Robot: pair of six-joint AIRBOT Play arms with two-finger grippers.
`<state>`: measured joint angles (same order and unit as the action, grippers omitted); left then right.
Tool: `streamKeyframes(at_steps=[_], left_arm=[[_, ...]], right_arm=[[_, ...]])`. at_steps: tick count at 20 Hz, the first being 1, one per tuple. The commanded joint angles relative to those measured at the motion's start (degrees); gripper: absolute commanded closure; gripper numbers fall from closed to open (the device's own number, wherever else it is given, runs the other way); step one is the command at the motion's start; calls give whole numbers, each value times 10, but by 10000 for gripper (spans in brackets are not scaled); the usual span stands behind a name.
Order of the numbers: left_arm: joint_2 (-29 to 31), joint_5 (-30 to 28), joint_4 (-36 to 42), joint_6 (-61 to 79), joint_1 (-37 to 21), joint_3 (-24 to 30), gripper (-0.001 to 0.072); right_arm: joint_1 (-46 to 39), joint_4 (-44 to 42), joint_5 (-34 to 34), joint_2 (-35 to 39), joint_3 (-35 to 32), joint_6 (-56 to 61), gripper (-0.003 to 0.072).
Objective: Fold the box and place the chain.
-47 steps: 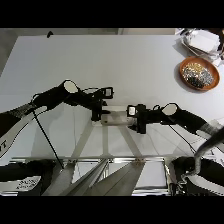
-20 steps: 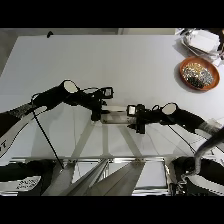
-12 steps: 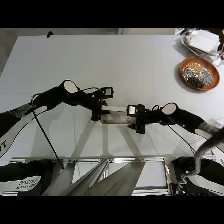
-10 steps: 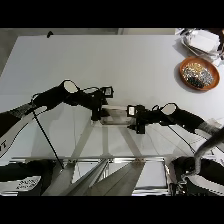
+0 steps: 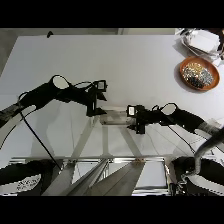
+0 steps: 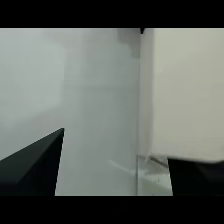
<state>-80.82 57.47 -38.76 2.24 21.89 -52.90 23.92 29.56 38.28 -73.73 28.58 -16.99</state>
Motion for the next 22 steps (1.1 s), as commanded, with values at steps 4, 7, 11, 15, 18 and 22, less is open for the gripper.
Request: streamKeyframes(at_steps=[4,7,11,15,18,22], left_arm=[[96,50,-27,-77,-79,0,40],[122,131,-31,-190,-80,0,711],[121,195,-31,-188,-13,8,709],[106,163,-7,-167,61,10,707],[80,29,16,-189,70,10,708],[35,-141,23,-279,66,10,708]], right_arm=[[0,0,-1,0,0,0,286],[0,0,-1,0,0,0,286],[0,0,-1,0,0,0,286],[0,1,-1,0,0,0,286],[0,1,-1,0,0,0,286],[0,1,-1,0,0,0,286]])
